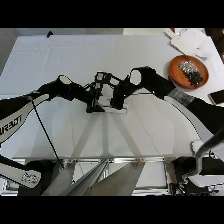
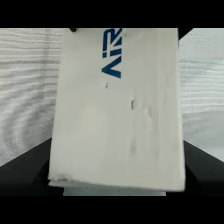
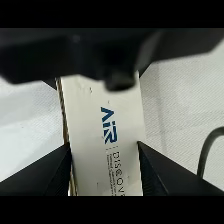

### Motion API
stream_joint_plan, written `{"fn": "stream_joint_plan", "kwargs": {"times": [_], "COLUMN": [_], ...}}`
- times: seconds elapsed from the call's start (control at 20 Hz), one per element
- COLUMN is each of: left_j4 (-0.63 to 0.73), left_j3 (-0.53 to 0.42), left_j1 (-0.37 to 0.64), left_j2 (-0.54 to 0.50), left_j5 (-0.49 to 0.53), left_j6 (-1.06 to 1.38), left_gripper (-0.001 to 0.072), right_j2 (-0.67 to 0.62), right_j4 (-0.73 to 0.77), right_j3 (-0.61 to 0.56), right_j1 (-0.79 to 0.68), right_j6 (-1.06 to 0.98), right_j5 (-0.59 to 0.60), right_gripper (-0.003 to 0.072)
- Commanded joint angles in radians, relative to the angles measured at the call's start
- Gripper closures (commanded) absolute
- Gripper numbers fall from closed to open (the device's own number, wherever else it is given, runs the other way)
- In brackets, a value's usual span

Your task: Fold the box and place the chain.

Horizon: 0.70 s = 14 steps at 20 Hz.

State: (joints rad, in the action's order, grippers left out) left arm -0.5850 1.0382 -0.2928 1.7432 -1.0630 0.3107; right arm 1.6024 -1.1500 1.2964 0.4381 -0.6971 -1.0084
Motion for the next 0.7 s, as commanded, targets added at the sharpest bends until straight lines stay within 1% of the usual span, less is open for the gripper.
{"fn": "stream_joint_plan", "kwargs": {"times": [0.0, 0.1, 0.2, 0.5, 0.65], "left_j4": [0.001, 0.001, 0.001, 0.001, 0.001], "left_j3": [0.000, 0.000, 0.000, 0.000, 0.000], "left_j1": [0.000, 0.000, 0.000, 0.000, 0.000], "left_j2": [0.001, 0.001, 0.001, 0.001, 0.001], "left_j5": [0.000, 0.000, 0.000, 0.000, 0.000], "left_j6": [-0.001, -0.001, -0.001, -0.001, -0.001], "left_gripper": [0.0330, 0.0330, 0.0330, 0.0330, 0.0330], "right_j2": [-0.013, -0.016, -0.018, -0.017, -0.016], "right_j4": [0.003, 0.003, 0.002, 0.002, 0.002], "right_j3": [-0.001, -0.001, -0.001, -0.001, -0.002], "right_j1": [0.003, 0.003, 0.003, 0.003, 0.003], "right_j6": [-0.013, -0.013, -0.014, -0.048, -0.066], "right_j5": [-0.023, -0.047, -0.063, -0.025, -0.028], "right_gripper": [0.0248, 0.0245, 0.0204, 0.0207, 0.0207]}}
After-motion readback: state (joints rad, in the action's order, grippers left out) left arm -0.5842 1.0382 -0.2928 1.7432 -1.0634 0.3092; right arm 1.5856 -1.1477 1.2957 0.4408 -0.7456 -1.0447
